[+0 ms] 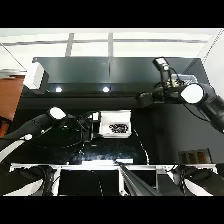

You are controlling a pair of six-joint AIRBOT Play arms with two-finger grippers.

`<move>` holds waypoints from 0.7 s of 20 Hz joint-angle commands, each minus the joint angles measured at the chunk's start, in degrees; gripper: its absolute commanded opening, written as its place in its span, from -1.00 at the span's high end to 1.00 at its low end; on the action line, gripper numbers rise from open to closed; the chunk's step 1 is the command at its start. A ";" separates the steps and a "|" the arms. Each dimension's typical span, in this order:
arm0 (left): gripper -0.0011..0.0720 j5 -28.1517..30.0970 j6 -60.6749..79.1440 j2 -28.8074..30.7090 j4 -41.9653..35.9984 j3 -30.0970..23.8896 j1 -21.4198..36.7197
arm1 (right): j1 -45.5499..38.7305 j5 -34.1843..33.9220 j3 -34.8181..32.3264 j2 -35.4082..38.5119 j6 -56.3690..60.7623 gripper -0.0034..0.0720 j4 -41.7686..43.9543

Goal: Fold the box and place the chain.

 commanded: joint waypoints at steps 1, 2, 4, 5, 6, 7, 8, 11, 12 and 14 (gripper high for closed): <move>-0.10 0.48 0.04 -0.02 0.17 0.00 0.00 | 2.60 0.55 2.91 -4.26 -14.64 -0.98 6.51; -0.10 0.46 0.04 -0.02 0.17 0.00 0.00 | 3.15 1.49 2.91 -5.29 -16.22 -0.98 6.54; -0.10 0.46 0.07 -0.02 0.20 0.00 0.00 | 3.67 6.08 2.93 -6.49 -20.37 -0.98 8.61; -0.10 0.46 0.07 -0.02 0.20 0.00 0.00 | 3.76 9.90 2.91 -6.56 -24.24 -0.98 10.84; -0.10 0.46 0.07 -0.02 0.20 0.00 0.00 | 3.74 12.79 2.91 -6.56 -26.49 -0.97 11.85; -0.10 0.46 0.07 -0.02 0.20 0.00 0.00 | 3.74 14.73 2.91 -6.56 -27.82 -0.95 11.80; -0.10 0.46 0.04 -0.02 0.20 0.00 0.00 | 3.74 15.34 2.91 -6.56 -28.52 -0.95 11.80; -0.10 0.46 0.04 -0.02 0.20 0.00 0.00 | 3.74 13.77 2.91 -6.56 -29.55 -0.95 12.35; -0.10 0.46 0.07 -0.02 0.20 0.00 0.00 | 3.76 13.79 2.91 -6.56 -30.60 -0.95 13.38; -0.10 0.46 0.04 -0.02 0.20 0.00 0.00 | 3.98 15.50 2.91 -6.58 -31.80 -0.95 14.03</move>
